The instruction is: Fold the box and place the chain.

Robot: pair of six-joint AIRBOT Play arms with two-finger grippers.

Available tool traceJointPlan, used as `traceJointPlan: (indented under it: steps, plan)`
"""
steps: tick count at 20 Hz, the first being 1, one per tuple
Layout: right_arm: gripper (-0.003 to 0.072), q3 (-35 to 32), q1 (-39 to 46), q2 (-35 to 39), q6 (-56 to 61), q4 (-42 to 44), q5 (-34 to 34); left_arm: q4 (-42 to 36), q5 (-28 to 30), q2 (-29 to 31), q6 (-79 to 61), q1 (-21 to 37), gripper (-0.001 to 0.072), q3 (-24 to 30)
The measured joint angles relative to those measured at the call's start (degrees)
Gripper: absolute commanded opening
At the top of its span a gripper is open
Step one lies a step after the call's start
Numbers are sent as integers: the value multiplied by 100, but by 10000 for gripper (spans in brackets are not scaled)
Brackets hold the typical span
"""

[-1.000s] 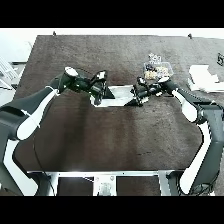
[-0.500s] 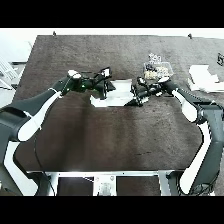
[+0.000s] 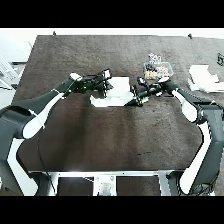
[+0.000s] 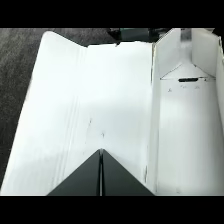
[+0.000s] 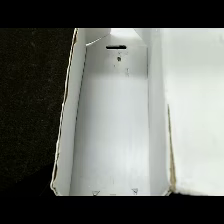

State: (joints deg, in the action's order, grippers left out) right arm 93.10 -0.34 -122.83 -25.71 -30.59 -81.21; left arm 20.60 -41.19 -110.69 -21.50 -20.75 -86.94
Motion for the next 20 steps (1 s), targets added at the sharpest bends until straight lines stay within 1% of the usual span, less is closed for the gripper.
traceJointPlan:
  steps: [9, 11, 13, 14, 15, 16, 17, 18, 20]
  plan:
    - [366, -2, 0, 0, 0, 0, 0, 0, 59, -55, -72, 2, 18, -7]
    - [366, 0, 0, 0, 0, 0, 0, 7, -205, 39, -92, 55, 18, -37]
    - [366, 0, 0, 0, 0, 0, 0, 4, -658, 197, -59, 214, 20, -79]
    - [366, 0, 0, 0, 0, 0, 0, 0, -868, 286, -2, 323, 39, -92]
    - [366, 0, 0, 0, 0, 0, 0, 4, -1182, 387, 68, 457, 343, -103]
    - [366, 0, 0, 0, -2, 0, 0, 39, -1491, 485, 146, 588, 718, -111]
    - [366, -2, 0, 0, 0, 0, 0, 149, -1775, 570, 229, 704, 695, -116]
    - [366, -2, 0, 0, 0, 0, 0, 319, -2000, 660, 378, 800, 695, -120]
    - [366, -2, 0, 0, 0, 0, -2, 925, -2288, 791, 739, 903, 695, -122]
